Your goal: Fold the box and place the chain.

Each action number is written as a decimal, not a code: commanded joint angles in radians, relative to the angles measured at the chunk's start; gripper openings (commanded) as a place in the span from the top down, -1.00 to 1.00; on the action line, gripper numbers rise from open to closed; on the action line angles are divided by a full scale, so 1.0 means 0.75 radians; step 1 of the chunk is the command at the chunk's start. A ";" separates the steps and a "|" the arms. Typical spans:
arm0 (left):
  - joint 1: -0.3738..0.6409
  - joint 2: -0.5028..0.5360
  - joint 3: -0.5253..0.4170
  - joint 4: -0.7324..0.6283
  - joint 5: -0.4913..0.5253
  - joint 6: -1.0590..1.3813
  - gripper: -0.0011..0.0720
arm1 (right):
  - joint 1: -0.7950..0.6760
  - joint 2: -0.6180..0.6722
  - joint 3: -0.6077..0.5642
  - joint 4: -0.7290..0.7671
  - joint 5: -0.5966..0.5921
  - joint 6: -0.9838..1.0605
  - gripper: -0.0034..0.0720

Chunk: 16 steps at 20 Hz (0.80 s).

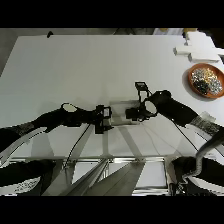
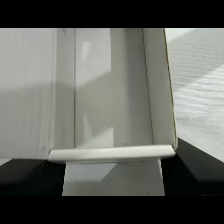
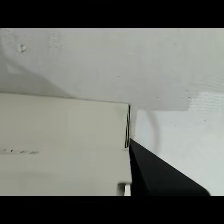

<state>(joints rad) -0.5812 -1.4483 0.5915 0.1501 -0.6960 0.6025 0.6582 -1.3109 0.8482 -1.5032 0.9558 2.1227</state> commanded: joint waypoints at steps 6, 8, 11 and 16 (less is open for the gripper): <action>0.000 -0.001 -0.001 -0.001 0.005 -0.001 0.40 | 0.040 -0.050 0.009 -0.041 0.066 0.107 0.87; 0.000 -0.001 -0.001 -0.001 0.005 -0.001 0.40 | 0.043 -0.050 0.009 -0.042 0.063 0.106 0.87; 0.000 -0.001 -0.001 -0.001 0.005 -0.001 0.40 | 0.043 -0.050 0.009 -0.068 0.063 0.100 0.53; 0.000 -0.001 -0.001 -0.001 0.005 -0.001 0.40 | 0.043 -0.050 0.009 -0.085 0.068 0.111 0.48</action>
